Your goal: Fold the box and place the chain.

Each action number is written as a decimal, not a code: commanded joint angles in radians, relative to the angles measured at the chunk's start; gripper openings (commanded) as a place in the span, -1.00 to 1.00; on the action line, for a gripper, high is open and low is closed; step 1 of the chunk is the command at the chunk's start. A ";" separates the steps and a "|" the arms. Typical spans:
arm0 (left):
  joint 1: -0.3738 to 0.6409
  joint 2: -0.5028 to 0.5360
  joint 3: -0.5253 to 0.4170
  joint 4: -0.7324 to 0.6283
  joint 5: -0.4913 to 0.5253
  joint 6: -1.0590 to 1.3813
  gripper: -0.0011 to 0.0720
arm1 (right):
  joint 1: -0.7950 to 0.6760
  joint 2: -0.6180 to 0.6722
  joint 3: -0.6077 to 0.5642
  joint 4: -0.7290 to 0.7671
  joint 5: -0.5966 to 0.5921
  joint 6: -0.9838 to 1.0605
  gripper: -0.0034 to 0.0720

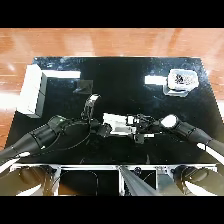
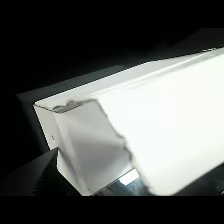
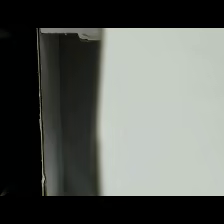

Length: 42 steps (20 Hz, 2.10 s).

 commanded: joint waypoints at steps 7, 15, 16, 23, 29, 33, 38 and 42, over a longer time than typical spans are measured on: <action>-0.018 -0.029 0.040 0.236 0.024 -0.229 0.63 | 0.001 0.000 0.000 0.000 0.000 -0.001 0.65; -0.069 -0.107 0.106 0.302 0.031 -0.284 0.56 | 0.001 0.000 0.000 0.000 0.000 -0.001 0.65; -0.075 -0.130 0.124 0.305 0.053 -0.293 0.56 | 0.001 0.000 0.000 0.000 0.000 -0.001 0.65; -0.138 -0.223 0.256 0.553 0.266 -0.569 0.52 | 0.001 0.000 0.000 0.000 0.000 -0.001 0.65; -0.138 -0.246 0.291 0.612 0.405 -0.697 0.51 | 0.001 0.000 0.000 0.000 0.000 -0.001 0.65; -0.137 -0.263 0.291 0.563 0.341 -0.718 0.51 | 0.001 0.000 0.000 0.000 0.000 -0.001 0.65; -0.121 -0.263 0.291 0.551 0.309 -0.718 0.51 | 0.001 0.000 0.000 -0.001 0.000 -0.001 0.65; -0.095 -0.270 0.291 0.544 0.309 -0.717 0.51 | 0.001 0.000 0.000 -0.001 0.000 -0.001 0.65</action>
